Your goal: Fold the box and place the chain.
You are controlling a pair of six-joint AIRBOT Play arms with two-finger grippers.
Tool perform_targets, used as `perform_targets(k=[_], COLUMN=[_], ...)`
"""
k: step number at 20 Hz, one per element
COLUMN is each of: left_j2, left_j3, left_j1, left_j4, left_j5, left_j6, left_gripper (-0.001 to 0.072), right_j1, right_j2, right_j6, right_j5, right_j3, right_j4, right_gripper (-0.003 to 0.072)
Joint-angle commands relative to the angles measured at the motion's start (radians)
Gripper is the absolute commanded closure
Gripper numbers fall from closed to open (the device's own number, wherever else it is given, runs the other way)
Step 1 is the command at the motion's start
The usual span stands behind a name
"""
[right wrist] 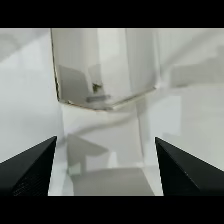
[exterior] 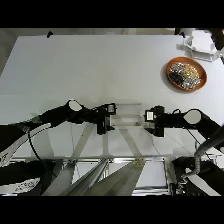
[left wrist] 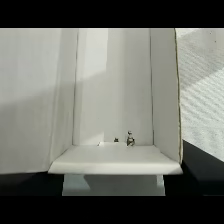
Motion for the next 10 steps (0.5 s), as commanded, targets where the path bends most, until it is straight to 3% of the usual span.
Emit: perform_targets(k=[1,2,3,4,7,10], left_j2=[0.000,0.000,0.000,0.000,0.000,0.000], left_j3=[0.000,0.000,0.000,0.000,0.000,0.000], left_j1=[-0.001,-0.001,-0.001,-0.001,-0.001,-0.001], left_j4=[0.001,0.001,0.001,0.000,0.000,0.000], left_j5=[0.000,0.000,0.000,0.000,0.000,0.000], left_j6=[0.000,0.000,0.000,0.000,0.000,0.000], left_gripper=[0.0297,0.0297,0.0297,0.0297,0.0297,0.0297], right_j1=[0.000,0.000,0.000,0.000,0.000,0.000], right_j2=[0.163,0.211,0.260,0.305,0.351,0.298], right_j6=[0.148,0.146,0.144,0.135,0.080,-0.040], right_j5=[0.048,0.070,0.092,0.108,0.119,0.079], right_j3=[0.001,0.001,0.001,0.001,0.000,0.000], right_j4=[-0.144,-0.141,-0.117,-0.076,0.179,0.422], right_gripper=[0.0004,0.0127,0.0380,0.0694,0.0683,0.0681])
